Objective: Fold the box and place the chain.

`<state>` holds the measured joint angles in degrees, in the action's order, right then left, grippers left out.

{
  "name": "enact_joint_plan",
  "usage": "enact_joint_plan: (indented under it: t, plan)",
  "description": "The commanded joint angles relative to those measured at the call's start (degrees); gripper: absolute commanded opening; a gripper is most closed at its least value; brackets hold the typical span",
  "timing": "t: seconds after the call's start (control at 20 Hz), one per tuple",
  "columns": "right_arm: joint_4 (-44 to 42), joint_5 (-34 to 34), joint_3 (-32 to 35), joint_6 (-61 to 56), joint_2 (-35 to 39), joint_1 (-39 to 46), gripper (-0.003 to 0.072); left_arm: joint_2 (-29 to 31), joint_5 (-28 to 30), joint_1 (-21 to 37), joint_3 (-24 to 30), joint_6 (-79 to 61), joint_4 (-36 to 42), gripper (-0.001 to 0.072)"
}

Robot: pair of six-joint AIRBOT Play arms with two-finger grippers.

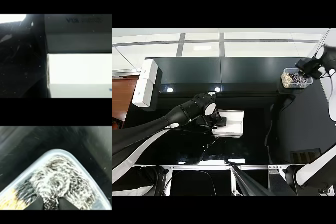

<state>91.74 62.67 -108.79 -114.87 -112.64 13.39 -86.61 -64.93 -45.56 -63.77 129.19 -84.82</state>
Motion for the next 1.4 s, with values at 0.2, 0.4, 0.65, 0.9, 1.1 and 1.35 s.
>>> enact_joint_plan:
  t: [0.2,0.4,0.65,0.9,1.1,1.35]
  plan:
    - [-3.58,13.86,0.66,25.51,21.05,-3.76,0.0017,-0.02,0.37,0.00,-0.04,0.02,0.22,0.0022]
    - [-12.04,13.68,6.64,27.80,36.81,-8.22,0.0017,-0.02,0.37,0.00,-0.04,0.02,0.24,0.0022]
    - [-19.19,20.15,11.02,28.15,50.23,-16.79,0.0018,-0.04,0.33,0.02,-0.04,0.02,0.22,0.0022]
    - [-30.25,28.52,12.66,26.62,52.37,-27.21,0.0018,-0.04,0.35,0.02,-0.04,0.02,0.24,0.0022]
    - [-31.95,24.17,21.16,25.59,52.37,-37.09,0.0018,-0.04,0.35,0.02,-0.04,0.02,0.22,0.0022]
    - [-31.98,9.44,33.99,24.72,52.35,-42.82,0.0019,-0.04,0.35,0.00,-0.04,0.02,0.24,0.0022]
